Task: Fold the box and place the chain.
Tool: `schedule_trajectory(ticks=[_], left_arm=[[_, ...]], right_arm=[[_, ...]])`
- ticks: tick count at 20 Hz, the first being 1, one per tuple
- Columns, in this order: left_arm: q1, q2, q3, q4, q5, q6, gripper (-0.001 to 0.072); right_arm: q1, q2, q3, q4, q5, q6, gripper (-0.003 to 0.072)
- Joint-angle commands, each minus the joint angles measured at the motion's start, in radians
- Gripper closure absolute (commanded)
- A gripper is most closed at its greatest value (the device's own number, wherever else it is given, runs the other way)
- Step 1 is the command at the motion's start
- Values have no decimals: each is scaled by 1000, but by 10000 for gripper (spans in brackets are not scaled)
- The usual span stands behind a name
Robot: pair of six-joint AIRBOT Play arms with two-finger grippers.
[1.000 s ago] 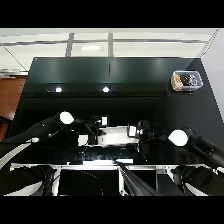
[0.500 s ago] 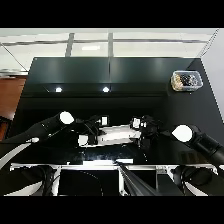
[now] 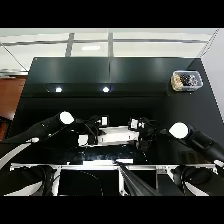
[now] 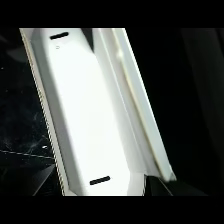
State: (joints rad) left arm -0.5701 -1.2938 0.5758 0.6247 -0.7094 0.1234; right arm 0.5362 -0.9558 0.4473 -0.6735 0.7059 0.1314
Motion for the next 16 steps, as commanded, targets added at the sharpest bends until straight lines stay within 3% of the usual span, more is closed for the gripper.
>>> schedule_trajectory(ticks=[1,7,16], left_arm=[[0,-1,-1,0,0,0,680],[0,-1,-1,0,1,0,680],[0,-1,-1,0,1,0,680]], right_arm=[[-5,-45,1,75,18,-140,26],[-98,-75,1,79,87,-222,27],[-98,-139,-2,174,103,-309,27]])
